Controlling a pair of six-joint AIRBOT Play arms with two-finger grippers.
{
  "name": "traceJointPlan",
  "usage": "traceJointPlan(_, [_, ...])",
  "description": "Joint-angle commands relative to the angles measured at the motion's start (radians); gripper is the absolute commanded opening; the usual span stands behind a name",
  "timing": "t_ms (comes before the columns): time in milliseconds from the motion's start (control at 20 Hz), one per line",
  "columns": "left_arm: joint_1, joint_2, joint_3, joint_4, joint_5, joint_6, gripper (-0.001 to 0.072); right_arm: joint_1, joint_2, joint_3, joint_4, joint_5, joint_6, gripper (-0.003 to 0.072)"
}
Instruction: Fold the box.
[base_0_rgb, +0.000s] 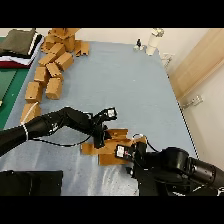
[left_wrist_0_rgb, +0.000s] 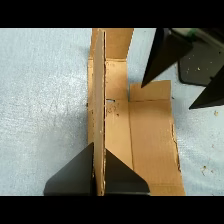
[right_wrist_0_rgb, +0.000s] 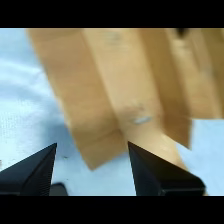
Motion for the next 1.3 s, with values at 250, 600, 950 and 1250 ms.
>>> traceJointPlan(250, [0.000,0.000,0.000,0.000,0.000,0.000,0.0013,0.042,-0.078,-0.055,-0.118,0.147,-0.023,0.0714])
traceJointPlan(600, [0.000,0.000,0.000,0.000,0.000,0.000,0.0013,0.042,-0.085,0.010,-0.266,0.139,0.084,0.0714])
traceJointPlan(950, [0.000,0.000,0.000,0.000,0.000,0.000,0.0013,0.038,-0.085,0.046,-0.282,0.087,0.135,0.0713])
traceJointPlan(1250, [0.000,0.000,0.000,0.000,0.000,0.000,0.0013,0.028,-0.043,0.052,-0.338,0.055,0.179,0.0713])
